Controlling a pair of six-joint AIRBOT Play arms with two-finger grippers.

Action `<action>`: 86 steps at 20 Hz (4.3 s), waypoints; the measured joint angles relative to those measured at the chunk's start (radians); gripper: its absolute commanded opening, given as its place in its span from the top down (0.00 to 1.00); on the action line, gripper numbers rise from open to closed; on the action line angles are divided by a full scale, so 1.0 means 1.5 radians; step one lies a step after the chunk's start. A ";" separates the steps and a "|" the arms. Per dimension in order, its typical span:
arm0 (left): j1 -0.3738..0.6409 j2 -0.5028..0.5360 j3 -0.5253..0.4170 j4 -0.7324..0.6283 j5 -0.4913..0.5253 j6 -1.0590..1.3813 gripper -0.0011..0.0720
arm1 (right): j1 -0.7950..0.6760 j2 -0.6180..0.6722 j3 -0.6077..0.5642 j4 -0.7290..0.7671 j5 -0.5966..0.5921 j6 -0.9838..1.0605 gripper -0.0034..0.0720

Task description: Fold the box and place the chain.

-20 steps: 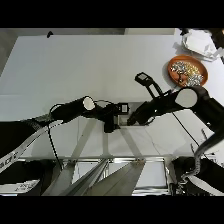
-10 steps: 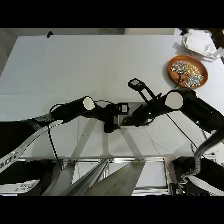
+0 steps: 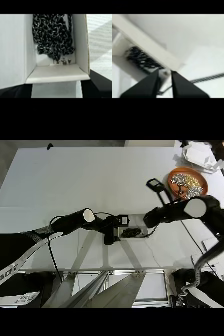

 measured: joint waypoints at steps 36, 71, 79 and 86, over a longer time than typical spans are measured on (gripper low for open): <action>0.000 0.000 0.000 0.000 0.000 0.000 0.52 | -0.285 -0.242 0.003 -0.119 -0.430 0.151 0.93; 0.000 0.000 0.000 0.000 0.000 0.000 0.52 | -0.285 0.293 0.005 0.582 0.164 -0.164 0.93; 0.000 0.000 0.000 0.000 0.000 0.000 0.52 | -0.241 0.243 0.001 0.466 0.167 -0.204 0.93; 0.000 0.000 0.000 0.000 0.000 0.000 0.52 | -0.132 0.136 -0.044 0.331 0.139 -0.210 0.93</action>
